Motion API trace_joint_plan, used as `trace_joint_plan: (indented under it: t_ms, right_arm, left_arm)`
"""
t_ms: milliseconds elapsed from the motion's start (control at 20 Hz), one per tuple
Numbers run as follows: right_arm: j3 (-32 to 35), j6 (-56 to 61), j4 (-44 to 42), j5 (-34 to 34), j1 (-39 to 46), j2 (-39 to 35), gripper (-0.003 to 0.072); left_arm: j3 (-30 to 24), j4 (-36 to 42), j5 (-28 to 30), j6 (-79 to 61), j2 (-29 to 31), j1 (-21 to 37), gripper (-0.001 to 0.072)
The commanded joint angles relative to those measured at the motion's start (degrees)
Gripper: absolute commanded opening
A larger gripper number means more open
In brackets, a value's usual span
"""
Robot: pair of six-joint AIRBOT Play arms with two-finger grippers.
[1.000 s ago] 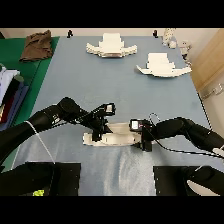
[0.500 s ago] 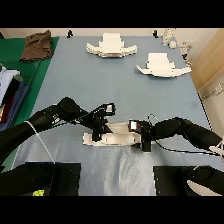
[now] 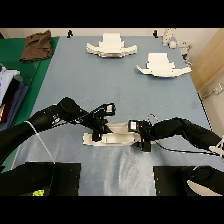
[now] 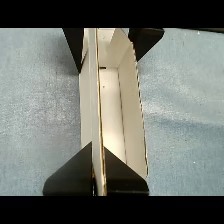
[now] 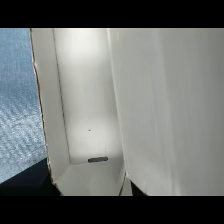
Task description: Fold the box.
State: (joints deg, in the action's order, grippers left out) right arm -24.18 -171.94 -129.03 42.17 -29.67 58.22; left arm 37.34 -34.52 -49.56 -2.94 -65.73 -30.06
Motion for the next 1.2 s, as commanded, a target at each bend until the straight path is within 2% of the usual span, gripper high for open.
trace_joint_plan:
  t_ms: [0, 1000, 1050, 1100, 1150]
  right_arm:
    - [0.0, 0.0, 0.0, 0.1, -0.1, 0.0, 0.0444]
    - [0.0, 0.0, 0.2, 0.3, 0.0, 0.0, 0.0444]
    - [0.0, 0.0, 0.2, 0.3, 0.0, 0.0, 0.0443]
    - [0.0, 0.0, 0.2, 0.3, 0.0, 0.0, 0.0443]
    - [0.0, 0.0, 0.2, 0.3, 0.0, 0.0, 0.0443]
  left_arm:
    - [0.0, 0.0, 0.0, 0.0, 0.0, 0.0, 0.0013]
    - [0.0, 1.4, 1.7, 0.0, 0.0, 0.2, 0.0016]
    - [0.0, 1.3, 2.2, 0.0, 0.0, 0.2, 0.0050]
    - [0.0, 1.4, 2.7, 0.0, 0.0, 0.2, 0.0271]
    - [0.1, 1.5, 3.1, 0.8, 0.0, 0.2, 0.0360]
